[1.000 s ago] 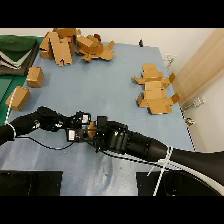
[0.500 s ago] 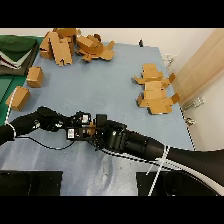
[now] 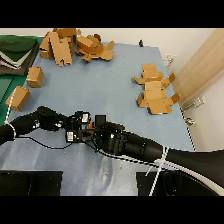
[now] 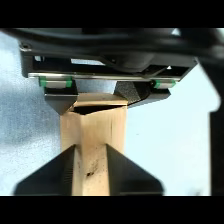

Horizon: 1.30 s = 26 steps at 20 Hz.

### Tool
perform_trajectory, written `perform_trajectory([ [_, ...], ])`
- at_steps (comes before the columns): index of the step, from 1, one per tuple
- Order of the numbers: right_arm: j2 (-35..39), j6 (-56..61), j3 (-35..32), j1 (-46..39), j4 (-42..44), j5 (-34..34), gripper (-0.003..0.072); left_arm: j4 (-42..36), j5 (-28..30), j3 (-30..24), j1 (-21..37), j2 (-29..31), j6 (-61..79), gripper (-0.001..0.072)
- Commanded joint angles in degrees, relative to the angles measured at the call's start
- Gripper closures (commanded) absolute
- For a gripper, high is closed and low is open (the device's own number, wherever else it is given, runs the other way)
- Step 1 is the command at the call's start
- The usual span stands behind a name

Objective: Fold the box.

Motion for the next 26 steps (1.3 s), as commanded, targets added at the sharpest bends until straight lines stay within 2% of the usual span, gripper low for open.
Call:
perform_trajectory([
  [1, 0.37, 0.02, 0.15, 0.55, -0.96, 1.29, 0.0542, 0.13, -0.37, -0.02, -0.02, -0.02, 0.07, 0.0328],
  [12, 0.5, 0.0, 2.73, 0.55, -1.57, 1.9, 0.0542, 0.13, -0.37, -0.02, -0.02, -0.02, 0.07, 0.0328],
  [26, -1.07, 0.02, 2.38, 0.61, 10.93, 1.73, 0.054, 0.13, -0.35, -0.02, -0.02, -0.02, 0.09, 0.0328],
])
